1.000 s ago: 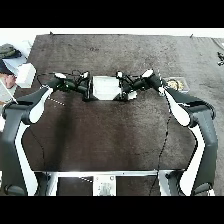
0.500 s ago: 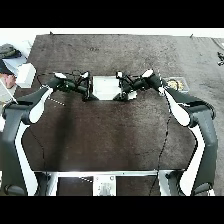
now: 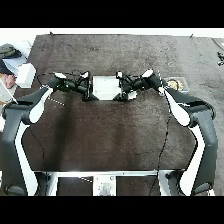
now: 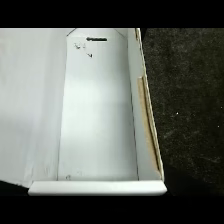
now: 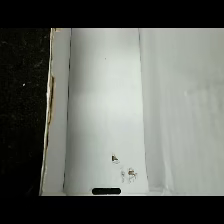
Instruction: Fold the box and place the chain.
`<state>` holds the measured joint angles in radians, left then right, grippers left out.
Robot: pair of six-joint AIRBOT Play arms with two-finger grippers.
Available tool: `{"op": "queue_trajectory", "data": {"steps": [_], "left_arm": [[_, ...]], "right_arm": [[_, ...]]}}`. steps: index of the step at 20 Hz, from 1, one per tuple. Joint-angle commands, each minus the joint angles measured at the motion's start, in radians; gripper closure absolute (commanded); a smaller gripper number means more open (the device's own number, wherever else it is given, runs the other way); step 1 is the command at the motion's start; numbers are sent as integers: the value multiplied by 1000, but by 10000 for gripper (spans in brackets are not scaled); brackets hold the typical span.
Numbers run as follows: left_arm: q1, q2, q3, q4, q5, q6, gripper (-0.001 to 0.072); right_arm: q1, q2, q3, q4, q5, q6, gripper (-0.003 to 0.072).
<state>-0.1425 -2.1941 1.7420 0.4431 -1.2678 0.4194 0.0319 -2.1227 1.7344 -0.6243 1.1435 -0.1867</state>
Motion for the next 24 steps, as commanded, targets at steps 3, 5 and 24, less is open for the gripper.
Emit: {"op": "queue_trajectory", "data": {"steps": [3,5,24], "left_arm": [[0,0,1,-3,3,0,427],[0,0,1,-3,0,0,427],[3,0,1,-4,38,0,427]], "right_arm": [[0,0,0,0,2,0,332],[0,0,0,0,1,0,332],[0,5,0,0,20,0,92]]}}
